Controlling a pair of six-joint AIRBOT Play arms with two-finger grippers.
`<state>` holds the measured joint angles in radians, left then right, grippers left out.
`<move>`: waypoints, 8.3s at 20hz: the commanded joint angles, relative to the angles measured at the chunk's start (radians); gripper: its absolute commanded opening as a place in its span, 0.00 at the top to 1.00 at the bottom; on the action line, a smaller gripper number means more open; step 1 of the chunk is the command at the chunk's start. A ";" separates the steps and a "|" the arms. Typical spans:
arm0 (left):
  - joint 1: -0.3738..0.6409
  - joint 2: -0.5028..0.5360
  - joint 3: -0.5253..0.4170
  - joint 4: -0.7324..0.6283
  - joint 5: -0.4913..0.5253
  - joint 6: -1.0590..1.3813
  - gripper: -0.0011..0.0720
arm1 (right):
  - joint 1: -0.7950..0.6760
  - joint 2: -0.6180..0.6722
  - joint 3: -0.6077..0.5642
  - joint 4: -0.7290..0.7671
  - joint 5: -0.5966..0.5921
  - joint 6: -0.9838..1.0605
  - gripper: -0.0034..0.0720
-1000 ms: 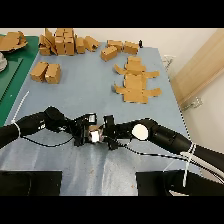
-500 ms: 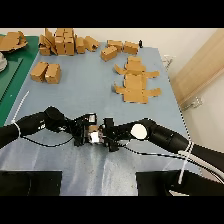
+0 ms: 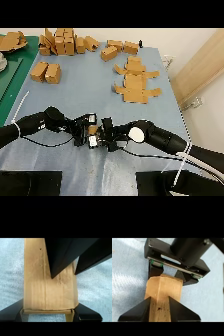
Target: Fold the box.
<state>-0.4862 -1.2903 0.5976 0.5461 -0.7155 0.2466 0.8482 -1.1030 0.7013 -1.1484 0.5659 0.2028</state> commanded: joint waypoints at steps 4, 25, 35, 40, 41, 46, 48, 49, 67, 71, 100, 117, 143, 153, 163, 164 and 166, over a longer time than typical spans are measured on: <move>0.000 0.000 0.000 0.000 0.000 0.000 0.45 | 0.074 0.004 -0.001 -0.289 -0.030 0.264 0.63; 0.000 0.000 0.000 0.000 0.000 0.000 0.45 | 0.095 0.058 -0.001 -0.377 -0.087 0.290 0.75; 0.000 0.000 0.000 0.000 0.000 0.000 0.45 | 0.106 0.056 -0.003 -0.365 -0.084 0.290 0.75; 0.000 0.000 0.000 0.000 0.000 0.000 0.45 | 0.108 0.034 -0.003 -0.322 -0.072 0.290 0.75; 0.000 0.000 0.000 0.000 0.000 0.000 0.45 | 0.111 0.032 -0.003 -0.317 -0.072 0.290 0.75; 0.000 0.000 0.000 0.000 0.000 0.000 0.45 | 0.120 0.030 -0.003 -0.281 -0.036 0.290 0.75; 0.000 0.000 0.000 0.000 0.000 0.000 0.45 | 0.120 0.030 -0.003 -0.267 -0.018 0.290 0.75; 0.000 0.000 0.000 0.000 0.000 0.000 0.45 | 0.120 0.030 -0.003 -0.267 -0.017 0.290 0.75; 0.000 0.000 0.000 0.000 0.000 0.000 0.45 | 0.120 0.059 -0.002 -0.245 0.010 0.291 0.50; 0.000 0.000 0.000 0.000 0.000 0.000 0.45 | 0.119 0.081 -0.003 -0.277 0.010 0.355 0.50; 0.000 0.000 0.000 0.000 0.000 0.000 0.45 | -0.173 0.151 -0.431 1.841 0.008 0.468 0.96; 0.000 0.000 0.000 0.000 0.000 0.000 0.45 | -0.173 -0.025 -0.447 1.896 0.080 0.398 0.96; 0.000 0.000 0.000 0.000 0.000 0.000 0.45 | -0.183 0.219 -0.483 1.904 0.027 0.326 0.95; 0.000 0.000 0.000 0.000 0.000 0.000 0.45 | -0.359 0.484 -0.473 1.556 -0.495 0.327 0.95; 0.000 0.000 0.000 -0.008 0.009 0.000 0.45 | -0.358 0.499 -0.402 1.530 -0.492 0.330 0.95; 0.000 0.000 0.000 -0.008 0.008 0.000 0.45 | -0.358 0.499 -0.401 1.530 -0.492 0.331 0.95; 0.000 0.000 0.000 -0.011 0.008 -0.001 0.45 | -0.358 0.500 -0.401 1.530 -0.496 0.331 0.95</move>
<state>-0.4862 -1.2911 0.5972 0.5415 -0.7124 0.2470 0.4904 -0.6044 0.2943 0.3870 0.0746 0.5301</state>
